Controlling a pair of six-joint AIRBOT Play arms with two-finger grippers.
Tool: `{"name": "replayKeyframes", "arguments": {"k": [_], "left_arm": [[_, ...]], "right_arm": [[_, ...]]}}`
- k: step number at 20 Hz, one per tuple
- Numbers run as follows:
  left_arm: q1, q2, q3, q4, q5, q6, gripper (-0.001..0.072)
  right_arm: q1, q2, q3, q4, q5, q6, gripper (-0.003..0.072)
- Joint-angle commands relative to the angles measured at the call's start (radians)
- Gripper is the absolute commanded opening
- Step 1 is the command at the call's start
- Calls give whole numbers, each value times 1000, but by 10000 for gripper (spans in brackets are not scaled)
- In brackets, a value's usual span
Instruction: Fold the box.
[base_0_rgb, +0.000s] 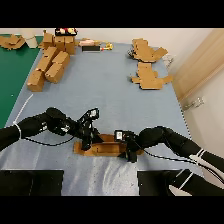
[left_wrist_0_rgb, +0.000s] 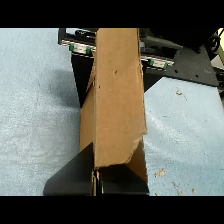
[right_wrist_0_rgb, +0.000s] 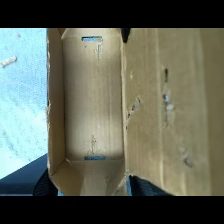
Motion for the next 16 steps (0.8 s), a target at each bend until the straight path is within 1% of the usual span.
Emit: {"name": "replayKeyframes", "arguments": {"k": [1,7,13,16], "left_arm": [[0,1,1,0,0,0,13],[0,1,1,-1,6,1,13],[0,1,1,-19,10,0,13],[0,1,1,-19,-5,0,13]], "right_arm": [[1,0,0,4,25,0,410],[1,0,0,3,42,0,410],[1,0,0,4,119,0,410],[1,1,7,4,119,0,410]]}}
